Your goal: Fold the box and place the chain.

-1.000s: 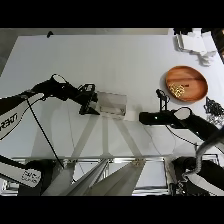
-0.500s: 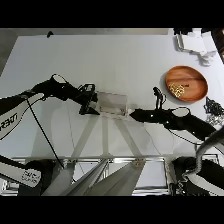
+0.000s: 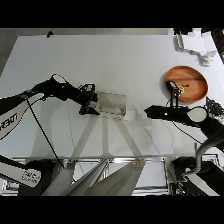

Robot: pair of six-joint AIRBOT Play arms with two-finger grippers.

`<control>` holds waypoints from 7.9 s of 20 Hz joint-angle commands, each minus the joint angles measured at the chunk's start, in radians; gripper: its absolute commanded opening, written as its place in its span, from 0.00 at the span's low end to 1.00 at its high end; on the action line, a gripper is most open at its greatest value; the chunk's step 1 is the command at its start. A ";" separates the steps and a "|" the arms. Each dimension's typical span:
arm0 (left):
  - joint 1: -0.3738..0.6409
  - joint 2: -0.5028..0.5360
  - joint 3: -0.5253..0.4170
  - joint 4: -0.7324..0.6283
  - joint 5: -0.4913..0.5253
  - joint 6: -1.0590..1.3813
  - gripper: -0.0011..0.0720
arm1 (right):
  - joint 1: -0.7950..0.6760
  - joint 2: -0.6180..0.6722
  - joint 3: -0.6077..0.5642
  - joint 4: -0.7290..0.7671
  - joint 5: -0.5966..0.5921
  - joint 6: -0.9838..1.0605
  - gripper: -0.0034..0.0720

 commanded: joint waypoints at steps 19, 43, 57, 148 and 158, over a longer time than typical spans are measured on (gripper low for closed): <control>0.001 0.000 0.000 0.000 0.000 0.000 0.23 | 0.143 -0.299 -0.055 0.645 -0.055 -0.383 0.04; 0.001 0.000 0.000 0.000 0.000 0.000 0.23 | 0.142 -0.287 -0.052 0.828 0.062 -0.477 0.31; 0.001 0.000 0.000 0.000 0.000 0.000 0.23 | 0.143 -0.258 -0.040 0.827 0.023 -0.481 0.53; 0.001 0.000 0.000 0.000 0.000 0.000 0.23 | 0.593 -0.660 0.740 -0.844 0.375 1.120 0.71; 0.001 0.000 0.000 0.000 0.000 0.000 0.23 | 0.608 -0.706 0.748 -0.812 0.326 1.123 0.19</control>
